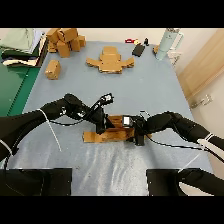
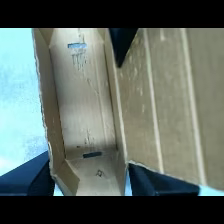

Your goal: Fold the box.

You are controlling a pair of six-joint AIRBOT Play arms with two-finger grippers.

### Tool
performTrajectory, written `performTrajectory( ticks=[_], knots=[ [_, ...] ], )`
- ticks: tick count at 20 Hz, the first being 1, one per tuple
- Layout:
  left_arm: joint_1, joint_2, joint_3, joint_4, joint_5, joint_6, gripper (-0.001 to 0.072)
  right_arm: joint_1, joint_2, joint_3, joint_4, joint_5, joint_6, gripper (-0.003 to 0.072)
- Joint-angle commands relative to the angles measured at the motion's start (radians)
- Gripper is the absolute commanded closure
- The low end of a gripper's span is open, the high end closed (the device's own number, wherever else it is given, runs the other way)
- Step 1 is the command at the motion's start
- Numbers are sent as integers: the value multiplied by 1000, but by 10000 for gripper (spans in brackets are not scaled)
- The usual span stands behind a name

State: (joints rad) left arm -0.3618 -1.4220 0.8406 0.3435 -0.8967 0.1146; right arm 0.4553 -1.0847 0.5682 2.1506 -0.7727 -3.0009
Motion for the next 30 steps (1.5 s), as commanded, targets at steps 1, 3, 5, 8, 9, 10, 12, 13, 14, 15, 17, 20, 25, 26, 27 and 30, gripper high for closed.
performTrajectory(
  ticks=[1,3,5,8,9,10,12,13,14,15,17,20,25,26,27,30],
  knots=[
    [0,0,0,0,-1,0,696,0,-24,0,-24,5,0,105],
    [0,0,0,0,-1,0,696,0,-29,0,-23,5,0,110],
    [0,0,0,0,0,0,696,0,-29,0,-23,5,0,147],
    [0,0,0,0,0,0,696,0,-30,0,-23,5,0,250],
    [0,0,0,0,0,0,696,0,-30,0,-23,5,0,248],
    [0,0,0,0,0,0,696,0,-30,0,-23,5,0,243],
    [0,0,0,0,-1,0,696,0,-30,0,-23,5,0,243],
    [0,0,0,0,-1,0,696,0,-32,0,-23,5,0,243],
    [0,0,0,0,-1,0,696,0,-32,0,-23,5,0,243],
    [0,0,0,0,-1,0,696,0,-32,0,-23,5,0,244],
    [0,0,0,0,-10,0,696,0,-32,0,-23,5,0,243],
    [0,0,0,-11,-4,0,696,0,-32,0,-23,6,0,243],
    [0,0,0,-11,-3,0,696,0,-55,0,-23,16,0,243],
    [0,0,0,-11,-4,0,696,0,-57,0,-23,18,0,244],
    [0,0,0,-11,-4,0,696,0,-57,0,-23,18,0,244],
    [0,0,0,-11,-3,0,696,0,-57,0,-23,18,0,244]
  ],
)
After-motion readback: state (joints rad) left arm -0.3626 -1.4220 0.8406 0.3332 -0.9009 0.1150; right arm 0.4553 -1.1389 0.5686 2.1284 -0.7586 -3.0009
